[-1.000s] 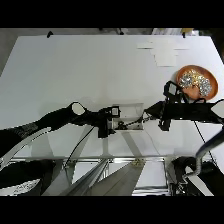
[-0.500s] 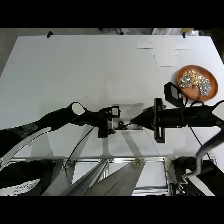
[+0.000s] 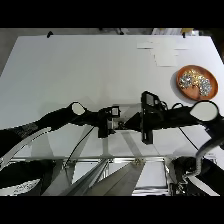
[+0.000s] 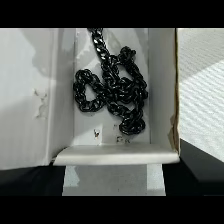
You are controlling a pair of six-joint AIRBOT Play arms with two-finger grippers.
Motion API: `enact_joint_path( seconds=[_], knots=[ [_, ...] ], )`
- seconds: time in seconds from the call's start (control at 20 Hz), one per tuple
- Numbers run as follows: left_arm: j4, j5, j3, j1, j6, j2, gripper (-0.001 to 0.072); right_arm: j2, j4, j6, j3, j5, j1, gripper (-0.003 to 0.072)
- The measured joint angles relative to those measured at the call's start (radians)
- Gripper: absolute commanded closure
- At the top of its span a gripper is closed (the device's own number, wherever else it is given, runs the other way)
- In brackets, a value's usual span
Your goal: Fold the box and place the chain.
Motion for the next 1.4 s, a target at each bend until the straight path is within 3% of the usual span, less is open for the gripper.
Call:
enact_joint_path(
  seconds=[0.1, 0.25, 0.3, 0.45, 0.65, 1.0, 1.05, 1.15, 1.4],
  knots=[
    [0.000, 0.000, 0.000, 0.000, 0.000, 0.000, 0.0456, -0.060, -0.023, 0.027, 0.000, -0.023, 0.005, 0.0638],
    [0.000, 0.000, 0.000, 0.000, 0.000, 0.000, 0.0456, -0.137, -0.039, 0.050, 0.000, -0.040, 0.009, 0.0483],
    [0.000, 0.000, 0.000, 0.000, 0.000, 0.000, 0.0456, -0.154, -0.043, 0.053, 0.000, -0.044, 0.010, 0.0478],
    [0.000, 0.000, 0.000, 0.000, 0.000, 0.000, 0.0456, -0.164, -0.044, 0.063, 0.000, -0.047, -0.004, 0.0489],
    [0.000, 0.000, 0.000, 0.000, 0.000, 0.000, 0.0456, -0.084, -0.074, 0.067, 0.000, -0.027, -0.112, 0.0649],
    [0.000, 0.000, 0.000, 0.000, 0.000, 0.000, 0.0456, -0.007, -0.363, 0.085, -0.006, -0.020, -0.354, 0.0669],
    [0.000, 0.000, 0.000, 0.000, 0.000, 0.000, 0.0456, -0.018, -0.390, 0.090, -0.007, -0.029, -0.368, 0.0641],
    [0.000, 0.000, 0.000, 0.000, 0.000, 0.000, 0.0456, -0.042, -0.419, 0.097, -0.010, -0.040, -0.383, 0.0461],
    [0.000, 0.000, 0.000, 0.000, 0.000, 0.000, 0.0456, -0.090, -0.444, -0.079, -0.057, 0.002, -0.397, 0.0458]
  ],
)
